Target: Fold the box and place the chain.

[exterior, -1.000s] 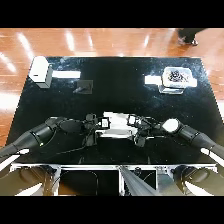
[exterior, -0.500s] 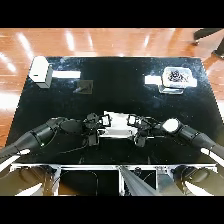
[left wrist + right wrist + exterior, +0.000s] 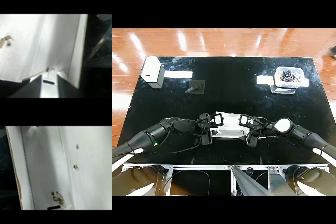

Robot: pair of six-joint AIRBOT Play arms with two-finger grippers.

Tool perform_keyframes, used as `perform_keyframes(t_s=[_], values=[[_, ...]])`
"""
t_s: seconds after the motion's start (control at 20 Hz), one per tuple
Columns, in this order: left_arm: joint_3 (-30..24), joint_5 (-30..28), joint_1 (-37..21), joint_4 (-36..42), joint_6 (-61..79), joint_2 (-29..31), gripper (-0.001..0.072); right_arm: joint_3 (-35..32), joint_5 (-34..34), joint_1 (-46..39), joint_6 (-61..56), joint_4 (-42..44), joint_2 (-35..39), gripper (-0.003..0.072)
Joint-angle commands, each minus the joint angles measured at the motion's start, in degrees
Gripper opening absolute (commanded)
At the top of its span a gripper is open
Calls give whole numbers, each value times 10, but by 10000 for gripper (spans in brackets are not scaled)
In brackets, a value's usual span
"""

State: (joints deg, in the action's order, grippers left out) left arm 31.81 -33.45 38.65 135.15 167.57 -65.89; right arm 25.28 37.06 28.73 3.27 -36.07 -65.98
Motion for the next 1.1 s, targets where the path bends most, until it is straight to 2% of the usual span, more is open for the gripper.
perform_keyframes(t_s=[0.0,0.2,0.25,0.3,0.4,0.45,0.5,0.6,0.65,0.7,0.85,0.9,0.95,1.0,1.05], values=[[0,23,3,0,0,-1,391,0,0,0,0,0,-1,553],[0,26,15,0,0,-1,387,0,0,0,0,0,-8,552],[0,26,14,0,0,-1,348,0,0,0,0,0,-8,552],[0,26,14,0,0,-1,354,0,0,0,0,0,-8,552],[0,26,14,0,0,-1,402,0,0,0,0,0,-8,553],[0,27,14,0,0,-1,480,0,0,0,0,0,-8,553],[0,26,14,0,0,-1,517,0,0,0,0,0,-8,553],[0,26,14,0,0,-1,507,0,0,0,0,0,-8,553],[0,26,14,0,0,-1,484,0,0,0,0,0,-8,553],[0,26,14,0,0,-1,392,0,0,0,0,0,-8,552],[0,26,14,0,0,-1,390,0,0,0,0,0,-8,552],[0,26,14,0,0,-1,326,0,0,0,0,0,-8,553],[0,26,14,-1,0,-1,185,0,0,0,0,0,-8,553],[0,26,14,-1,0,0,91,0,0,0,0,0,-8,553],[0,25,14,-1,0,0,51,0,0,0,0,0,-8,553]])
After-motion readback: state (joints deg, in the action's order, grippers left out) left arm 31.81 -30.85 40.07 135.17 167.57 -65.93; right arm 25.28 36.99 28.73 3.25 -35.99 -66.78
